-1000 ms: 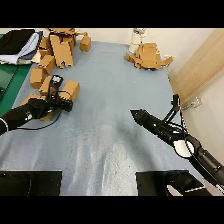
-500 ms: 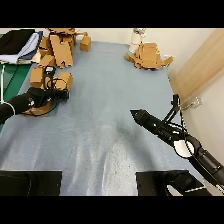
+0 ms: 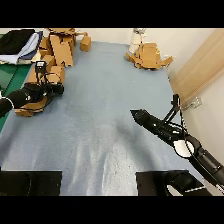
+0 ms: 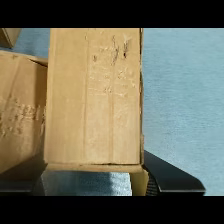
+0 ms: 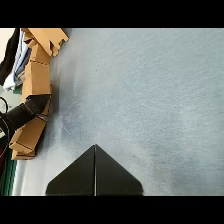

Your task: Fold the box.

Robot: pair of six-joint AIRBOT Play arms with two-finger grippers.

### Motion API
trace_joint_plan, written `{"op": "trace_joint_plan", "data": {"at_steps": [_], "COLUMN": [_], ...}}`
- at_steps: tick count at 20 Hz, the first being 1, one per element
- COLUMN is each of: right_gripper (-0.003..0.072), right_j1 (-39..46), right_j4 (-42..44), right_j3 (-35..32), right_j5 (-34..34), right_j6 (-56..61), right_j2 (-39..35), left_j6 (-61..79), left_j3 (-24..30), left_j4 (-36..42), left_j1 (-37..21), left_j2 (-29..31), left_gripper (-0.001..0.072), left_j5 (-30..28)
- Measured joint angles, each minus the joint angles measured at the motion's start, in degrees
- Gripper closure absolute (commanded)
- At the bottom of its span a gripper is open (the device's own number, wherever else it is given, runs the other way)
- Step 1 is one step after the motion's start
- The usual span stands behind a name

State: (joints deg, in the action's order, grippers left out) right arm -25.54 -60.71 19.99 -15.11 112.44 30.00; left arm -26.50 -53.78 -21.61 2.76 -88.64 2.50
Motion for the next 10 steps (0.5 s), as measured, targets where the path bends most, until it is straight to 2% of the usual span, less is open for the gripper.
{"op": "trace_joint_plan", "data": {"at_steps": [5, 6, 7, 10], "right_gripper": [0.0681, 0.0681, 0.068, 0.068], "right_j1": [0.0, 0.0, 0.0, 0.0], "right_j4": [0.0, 0.02, 0.0, 0.0], "right_j3": [0.0, 0.0, 0.0, 0.0], "right_j5": [0.57, 0.63, 0.66, 0.66], "right_j6": [0.0, 0.0, 0.0, 0.0], "right_j2": [-0.02, 0.0, -0.02, -0.02], "left_j6": [0.15, 0.15, 0.15, 0.07], "left_j3": [-0.39, -0.57, -0.79, -1.38], "left_j4": [-1.07, -1.29, -1.36, -1.68], "left_j1": [-0.26, -0.28, -0.28, -0.31], "left_j2": [-0.24, -0.28, -0.28, -0.15], "left_gripper": [0.0174, 0.0056, 0.0009, 0.0009], "left_j5": [1.92, 2.25, 2.99, 4.59]}}
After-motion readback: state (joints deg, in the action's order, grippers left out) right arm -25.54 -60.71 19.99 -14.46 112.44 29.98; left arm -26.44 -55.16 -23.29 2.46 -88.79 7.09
